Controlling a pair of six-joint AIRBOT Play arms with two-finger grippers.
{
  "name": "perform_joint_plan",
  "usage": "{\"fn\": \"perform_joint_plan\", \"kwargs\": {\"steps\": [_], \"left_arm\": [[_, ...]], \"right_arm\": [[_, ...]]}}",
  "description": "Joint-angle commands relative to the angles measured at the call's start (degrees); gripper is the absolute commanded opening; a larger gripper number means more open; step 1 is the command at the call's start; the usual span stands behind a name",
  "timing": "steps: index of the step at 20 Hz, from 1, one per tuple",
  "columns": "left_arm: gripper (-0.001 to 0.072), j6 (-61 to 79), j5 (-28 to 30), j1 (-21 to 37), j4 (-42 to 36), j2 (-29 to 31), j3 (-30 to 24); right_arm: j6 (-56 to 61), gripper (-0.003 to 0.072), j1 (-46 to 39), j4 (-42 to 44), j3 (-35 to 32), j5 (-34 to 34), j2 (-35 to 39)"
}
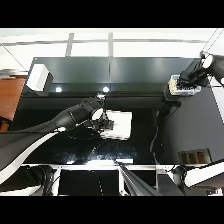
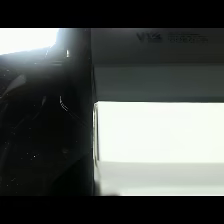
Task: Fold the box and place the chain.
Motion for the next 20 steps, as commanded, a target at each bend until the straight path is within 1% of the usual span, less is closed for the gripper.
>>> {"fn": "perform_joint_plan", "kwargs": {"steps": [1, 7, 11, 15, 17, 20], "left_arm": [[0.0031, 0.0, 0.0, 0.0, 0.0, 0.0, 0.0], [0.0031, 0.0, 0.0, 0.0, 0.1, 0.0, 0.0], [0.0031, 0.0, 0.0, 0.0, 0.0, 0.0, 0.0], [0.0031, 0.3, 0.0, 0.0, 0.0, 0.0, 0.0], [0.0031, 0.2, 0.0, 0.1, 0.0, 0.0, 0.0], [0.0031, 0.2, 0.0, 0.1, 0.0, 0.0, 0.0]], "right_arm": [[-3.8, 0.002, -1.0, 0.3, 4.5, 3.2, 3.2], [-8.0, 0.002, -2.9, 8.3, 5.0, 1.5, 17.7], [-12.8, 0.0019, -2.9, 16.5, 5.0, -1.3, 29.1], [-15.8, 0.0019, -2.6, 22.0, 5.0, -1.2, 38.8], [-15.8, 0.0019, -0.7, 22.3, 5.0, -0.3, 42.2], [-16.5, 0.0019, 6.3, 21.6, 5.0, 4.7, 46.6]]}}
